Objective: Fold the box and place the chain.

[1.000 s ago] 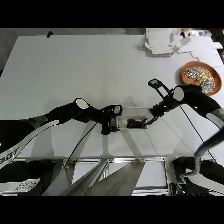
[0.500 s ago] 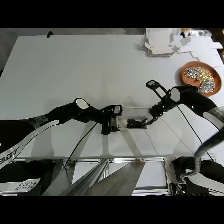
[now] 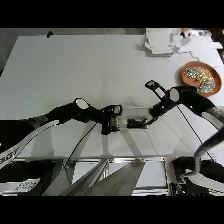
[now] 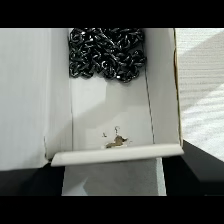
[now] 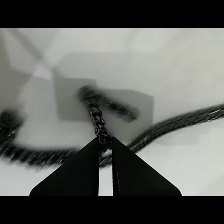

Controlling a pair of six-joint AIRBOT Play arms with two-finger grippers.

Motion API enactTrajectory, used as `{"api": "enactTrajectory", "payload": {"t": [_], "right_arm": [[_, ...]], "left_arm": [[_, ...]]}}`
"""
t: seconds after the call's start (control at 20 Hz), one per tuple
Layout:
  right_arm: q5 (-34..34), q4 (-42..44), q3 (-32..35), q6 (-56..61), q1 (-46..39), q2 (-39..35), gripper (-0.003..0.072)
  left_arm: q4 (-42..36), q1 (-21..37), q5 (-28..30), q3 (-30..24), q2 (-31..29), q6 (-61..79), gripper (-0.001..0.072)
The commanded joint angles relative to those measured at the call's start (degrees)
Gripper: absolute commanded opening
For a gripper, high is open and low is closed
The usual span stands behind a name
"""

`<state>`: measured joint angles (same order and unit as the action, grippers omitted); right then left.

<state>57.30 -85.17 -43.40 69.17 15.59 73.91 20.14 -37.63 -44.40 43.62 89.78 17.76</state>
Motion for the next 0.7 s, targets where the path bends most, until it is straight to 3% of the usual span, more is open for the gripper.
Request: {"api": "enactTrajectory", "payload": {"t": [0.0, 0.35, 0.65], "right_arm": [[2.4, -0.5, -0.1, 1.5, 0.0, -5.9, 0.0019], [11.4, 6.6, -0.1, 1.4, 0.1, -24.7, 0.0019], [11.6, 18.4, -0.2, 1.0, 0.1, -38.7, 0.0019]], "left_arm": [[0.0, 0.0, 0.0, 0.0, 0.0, 0.0, 0.0208], [0.0, 0.0, 0.0, 0.0, 0.0, 0.0, 0.0208], [0.0, 0.0, 0.0, 0.0, 0.0, 0.0, 0.0208]]}}
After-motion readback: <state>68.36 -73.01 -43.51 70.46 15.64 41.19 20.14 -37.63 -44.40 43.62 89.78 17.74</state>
